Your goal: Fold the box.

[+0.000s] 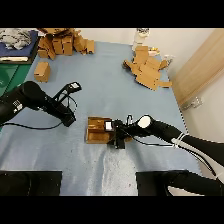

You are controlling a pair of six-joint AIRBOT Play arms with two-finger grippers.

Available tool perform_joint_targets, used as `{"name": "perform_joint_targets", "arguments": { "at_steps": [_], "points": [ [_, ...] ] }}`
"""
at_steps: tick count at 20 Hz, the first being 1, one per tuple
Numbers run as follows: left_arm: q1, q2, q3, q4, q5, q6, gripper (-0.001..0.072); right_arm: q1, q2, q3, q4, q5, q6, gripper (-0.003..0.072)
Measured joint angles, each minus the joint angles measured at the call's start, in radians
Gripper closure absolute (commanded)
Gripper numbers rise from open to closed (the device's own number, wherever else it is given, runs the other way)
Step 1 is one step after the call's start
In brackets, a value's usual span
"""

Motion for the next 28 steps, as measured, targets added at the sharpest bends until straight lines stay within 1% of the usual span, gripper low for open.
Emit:
{"name": "perform_joint_targets", "arguments": {
  "at_steps": [3, 5, 6, 7, 8, 11, 13, 16, 23, 28],
  "points": [
    [0.04, -0.007, -0.101, -0.189, 0.06, 0.359, 0.0697, 0.0, 0.0, 0.0, 0.0, 0.001, 0.0, 0.0181],
    [0.052, -0.011, -0.168, -0.276, 0.075, 0.594, 0.0696, 0.0, 0.0, 0.0, 0.0, 0.001, 0.0, 0.0181],
    [0.053, -0.013, -0.193, -0.3, 0.079, 0.687, 0.0622, 0.0, 0.0, 0.0, 0.0, 0.002, 0.0, 0.0181],
    [0.052, -0.014, -0.212, -0.325, 0.077, 0.769, 0.0265, 0.0, 0.0, 0.0, 0.0, 0.002, 0.0, 0.0181],
    [0.044, -0.016, -0.226, -0.34, 0.077, 0.826, 0.0017, 0.0, 0.0, 0.0, 0.001, 0.002, 0.0, 0.0181],
    [0.003, -0.017, -0.253, -0.37, 0.104, 0.934, 0.0016, 0.0, 0.0, 0.0, 0.001, 0.002, 0.0, 0.0181],
    [-0.021, -0.02, -0.264, -0.383, 0.145, 0.967, 0.0016, 0.0, 0.0, 0.0, 0.001, 0.003, 0.0, 0.0181],
    [-0.043, -0.032, -0.274, -0.389, 0.169, 0.992, 0.0016, 0.0, 0.0, 0.0, 0.001, 0.003, 0.0, 0.0181],
    [-0.089, -0.04, -0.279, -0.393, 0.155, 0.987, 0.0016, 0.0, 0.0, 0.0, 0.002, 0.004, 0.0, 0.0181],
    [-0.102, -0.045, -0.279, -0.398, 0.152, 0.98, 0.0016, 0.0, 0.0, 0.0, 0.002, 0.004, 0.0, 0.0181]
  ]
}}
